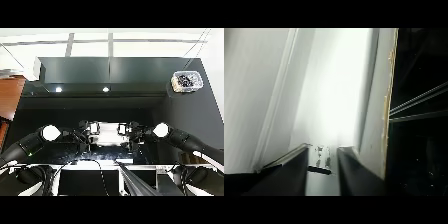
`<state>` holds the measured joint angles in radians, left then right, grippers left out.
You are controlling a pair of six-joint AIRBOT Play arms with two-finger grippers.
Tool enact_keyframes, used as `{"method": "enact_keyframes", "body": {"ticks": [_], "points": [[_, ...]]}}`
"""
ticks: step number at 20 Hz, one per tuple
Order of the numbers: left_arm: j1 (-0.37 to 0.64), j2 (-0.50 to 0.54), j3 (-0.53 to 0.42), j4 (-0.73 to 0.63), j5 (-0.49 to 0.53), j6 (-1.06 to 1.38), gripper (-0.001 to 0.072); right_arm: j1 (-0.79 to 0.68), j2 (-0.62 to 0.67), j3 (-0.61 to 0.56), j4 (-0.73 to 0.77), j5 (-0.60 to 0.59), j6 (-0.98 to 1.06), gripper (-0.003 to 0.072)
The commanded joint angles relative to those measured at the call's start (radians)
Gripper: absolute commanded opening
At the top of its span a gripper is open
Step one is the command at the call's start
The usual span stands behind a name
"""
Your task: Fold the box and place the chain.
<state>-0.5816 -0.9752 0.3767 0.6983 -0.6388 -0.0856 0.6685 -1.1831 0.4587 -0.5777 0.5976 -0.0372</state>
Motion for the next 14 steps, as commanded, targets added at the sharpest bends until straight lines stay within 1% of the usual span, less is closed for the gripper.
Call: {"method": "enact_keyframes", "body": {"ticks": [1,2,3,4,5,7,10,12,14], "points": [[0.000,0.000,0.000,-0.001,0.000,0.000,0.0383,0.000,0.000,0.000,0.000,0.000,0.000,0.0410],[0.000,0.000,0.000,-0.001,0.000,0.000,0.0381,0.000,0.000,0.000,0.000,0.000,0.000,0.0410],[0.000,0.000,0.000,0.000,0.003,0.000,0.0321,0.000,0.000,0.000,0.000,0.000,0.000,0.0410],[0.000,0.000,0.000,0.000,0.007,-0.001,0.0109,0.000,0.000,0.000,0.000,0.000,0.000,0.0410],[0.003,0.004,0.000,0.000,0.006,-0.008,0.0031,0.000,0.000,0.000,0.000,0.000,0.000,0.0410],[0.022,0.021,0.000,0.003,0.010,-0.084,0.0030,0.000,0.000,0.000,0.000,0.000,0.000,0.0410],[0.110,0.082,0.000,0.008,-0.010,-0.197,0.0030,0.000,0.000,0.000,0.000,0.000,0.000,0.0410],[0.199,0.146,0.000,0.007,-0.049,-0.279,0.0031,0.000,0.000,0.000,0.000,0.000,0.000,0.0410],[0.320,0.208,0.000,0.008,-0.112,-0.422,0.0031,0.000,0.000,0.000,0.000,0.000,0.000,0.0410]]}}
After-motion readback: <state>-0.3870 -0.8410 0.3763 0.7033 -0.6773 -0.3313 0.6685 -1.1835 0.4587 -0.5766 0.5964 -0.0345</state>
